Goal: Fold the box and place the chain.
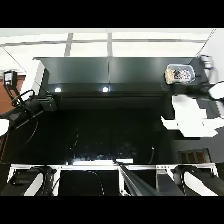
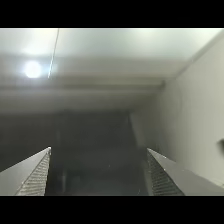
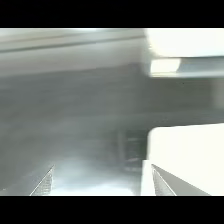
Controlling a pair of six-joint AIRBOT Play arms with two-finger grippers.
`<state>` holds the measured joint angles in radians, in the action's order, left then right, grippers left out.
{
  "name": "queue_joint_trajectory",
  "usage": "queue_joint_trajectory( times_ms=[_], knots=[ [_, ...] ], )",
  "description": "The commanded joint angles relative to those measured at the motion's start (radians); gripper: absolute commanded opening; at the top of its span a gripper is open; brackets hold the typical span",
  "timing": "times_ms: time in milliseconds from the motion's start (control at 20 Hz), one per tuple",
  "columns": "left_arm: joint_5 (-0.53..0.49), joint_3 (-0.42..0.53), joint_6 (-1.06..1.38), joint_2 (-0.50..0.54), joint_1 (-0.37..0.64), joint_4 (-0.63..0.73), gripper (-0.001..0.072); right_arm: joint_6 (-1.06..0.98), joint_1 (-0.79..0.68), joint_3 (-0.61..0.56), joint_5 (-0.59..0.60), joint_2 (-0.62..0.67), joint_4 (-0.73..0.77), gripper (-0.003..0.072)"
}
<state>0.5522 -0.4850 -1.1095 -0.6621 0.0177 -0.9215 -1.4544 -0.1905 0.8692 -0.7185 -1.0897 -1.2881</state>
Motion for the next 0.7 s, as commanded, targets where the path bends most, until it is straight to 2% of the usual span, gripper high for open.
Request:
queue_joint_trajectory(
  times_ms=[0,50,150,250,400,650],
  knots=[
    [0.068,-0.001,-0.034,-0.047,0.015,-0.035,0.071,-0.037,-0.4,0.053,-0.064,-0.025,-0.117,0.07],
    [0.073,-0.001,-0.077,-0.063,0.014,-0.056,0.071,-0.049,-0.544,0.067,-0.064,-0.043,-0.067,0.07],
    [0.089,-0.001,-0.153,-0.103,0.013,-0.111,0.071,0.097,-0.777,0.1,-0.085,-0.094,0.169,0.07],
    [0.114,-0.001,-0.25,-0.155,0.013,-0.189,0.0711,0.282,-0.91,0.167,-0.219,-0.2,0.342,0.07],
    [0.144,-0.002,-0.323,-0.204,0.011,-0.242,0.071,0.512,-0.933,0.28,-0.534,-0.391,0.34,0.0699],
    [0.134,-0.002,-0.364,-0.206,0.011,-0.241,0.071,0.588,-0.851,0.406,-0.637,-0.557,0.277,0.0698]
  ],
)
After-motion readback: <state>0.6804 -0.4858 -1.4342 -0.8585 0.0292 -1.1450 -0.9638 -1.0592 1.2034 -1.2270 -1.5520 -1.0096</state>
